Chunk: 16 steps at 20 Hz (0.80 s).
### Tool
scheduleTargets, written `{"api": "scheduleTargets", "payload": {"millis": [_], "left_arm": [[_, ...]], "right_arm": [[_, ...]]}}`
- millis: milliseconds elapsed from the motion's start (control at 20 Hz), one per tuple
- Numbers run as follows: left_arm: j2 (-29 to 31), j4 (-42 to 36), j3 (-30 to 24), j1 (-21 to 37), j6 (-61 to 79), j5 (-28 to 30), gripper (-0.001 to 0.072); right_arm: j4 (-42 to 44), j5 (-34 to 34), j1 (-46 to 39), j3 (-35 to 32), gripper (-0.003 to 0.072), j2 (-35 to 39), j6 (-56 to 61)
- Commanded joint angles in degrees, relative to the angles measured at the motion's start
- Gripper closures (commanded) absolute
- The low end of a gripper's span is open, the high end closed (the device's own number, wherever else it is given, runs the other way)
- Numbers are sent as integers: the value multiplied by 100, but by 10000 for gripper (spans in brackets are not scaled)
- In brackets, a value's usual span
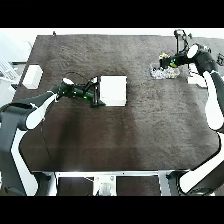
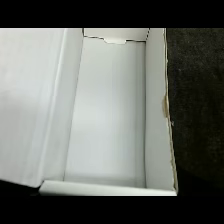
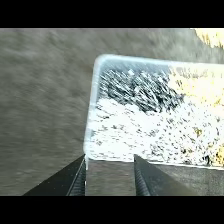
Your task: Fold the box and place the chain.
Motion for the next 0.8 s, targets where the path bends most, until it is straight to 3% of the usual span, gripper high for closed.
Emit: {"api": "scheduleTargets", "payload": {"millis": [0, 250, 750], "left_arm": [[4, 13, 2, 2, 2, 24, 294], [4, 17, 2, 2, 0, 50, 294], [4, 17, 2, 2, 0, 50, 294]], "right_arm": [[254, 321, -238, 380, 312, -579, -278], [367, 356, -232, 466, 272, -879, -450], [656, 345, -155, 483, 273, -1091, -645]]}}
